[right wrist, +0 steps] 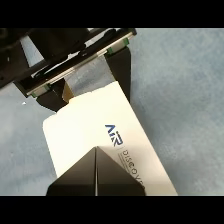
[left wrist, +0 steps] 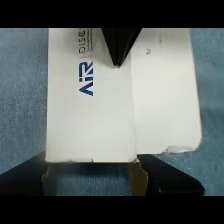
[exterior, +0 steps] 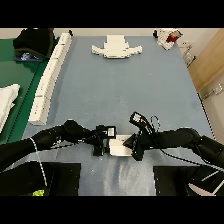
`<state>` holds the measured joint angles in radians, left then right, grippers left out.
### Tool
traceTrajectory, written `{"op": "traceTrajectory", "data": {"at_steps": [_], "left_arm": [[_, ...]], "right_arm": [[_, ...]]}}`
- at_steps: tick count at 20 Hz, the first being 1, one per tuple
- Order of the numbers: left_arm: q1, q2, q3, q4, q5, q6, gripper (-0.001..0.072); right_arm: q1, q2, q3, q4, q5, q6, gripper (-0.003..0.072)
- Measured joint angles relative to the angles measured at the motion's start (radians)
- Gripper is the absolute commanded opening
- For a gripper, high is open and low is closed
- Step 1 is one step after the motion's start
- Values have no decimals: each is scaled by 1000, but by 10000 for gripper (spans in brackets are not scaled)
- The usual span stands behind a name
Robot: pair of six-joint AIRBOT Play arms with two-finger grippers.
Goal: Fold the box.
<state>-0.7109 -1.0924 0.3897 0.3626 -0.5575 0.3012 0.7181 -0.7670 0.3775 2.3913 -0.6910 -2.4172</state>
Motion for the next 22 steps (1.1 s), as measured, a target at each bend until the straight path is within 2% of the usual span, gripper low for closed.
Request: {"op": "traceTrajectory", "data": {"at_steps": [2,4,5,7,8,9,15,22], "left_arm": [[0,0,0,0,0,0,468],[0,0,0,0,0,0,468],[0,0,0,0,0,0,468],[0,0,0,0,0,-1,468],[0,0,0,0,0,-1,468],[0,0,0,0,0,-1,468],[0,0,0,0,0,-1,468],[0,0,0,0,0,0,468]], "right_arm": [[11,4,0,-25,12,0,7],[18,10,11,-50,15,0,66],[19,13,21,-61,14,-1,172],[22,18,44,-85,-6,-18,465],[24,19,54,-97,-17,-36,551],[25,19,62,-108,-29,-63,572],[106,4,80,-249,-57,-168,572],[238,-33,84,-518,55,-59,572]]}}
